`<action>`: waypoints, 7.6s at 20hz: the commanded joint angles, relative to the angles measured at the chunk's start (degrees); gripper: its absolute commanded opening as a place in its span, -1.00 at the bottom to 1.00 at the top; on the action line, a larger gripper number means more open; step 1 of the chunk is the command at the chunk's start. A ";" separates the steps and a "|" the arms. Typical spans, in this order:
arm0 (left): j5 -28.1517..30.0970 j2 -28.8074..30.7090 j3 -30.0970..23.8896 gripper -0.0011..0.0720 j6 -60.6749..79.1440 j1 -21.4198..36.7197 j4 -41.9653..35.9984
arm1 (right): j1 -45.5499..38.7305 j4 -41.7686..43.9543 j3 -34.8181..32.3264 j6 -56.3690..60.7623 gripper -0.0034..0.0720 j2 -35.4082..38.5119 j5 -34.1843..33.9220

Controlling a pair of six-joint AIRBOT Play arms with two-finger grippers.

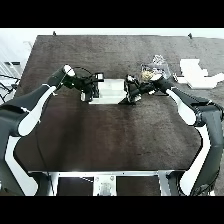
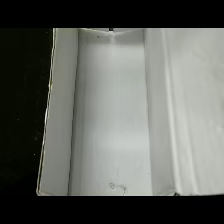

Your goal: Fold the box and place the chain.

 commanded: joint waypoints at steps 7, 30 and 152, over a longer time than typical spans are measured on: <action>0.35 -1.36 0.02 0.12 2.60 -1.14 -5.05 | -0.02 0.00 -0.02 0.02 0.66 -0.02 0.02; -8.24 2.23 0.48 -0.93 -0.94 3.13 -5.40 | -0.02 0.02 -0.02 0.02 0.66 -0.02 0.02; 12.59 10.91 -9.20 0.18 -91.73 -4.57 8.52 | -0.02 0.02 -0.02 0.02 0.66 -0.02 0.02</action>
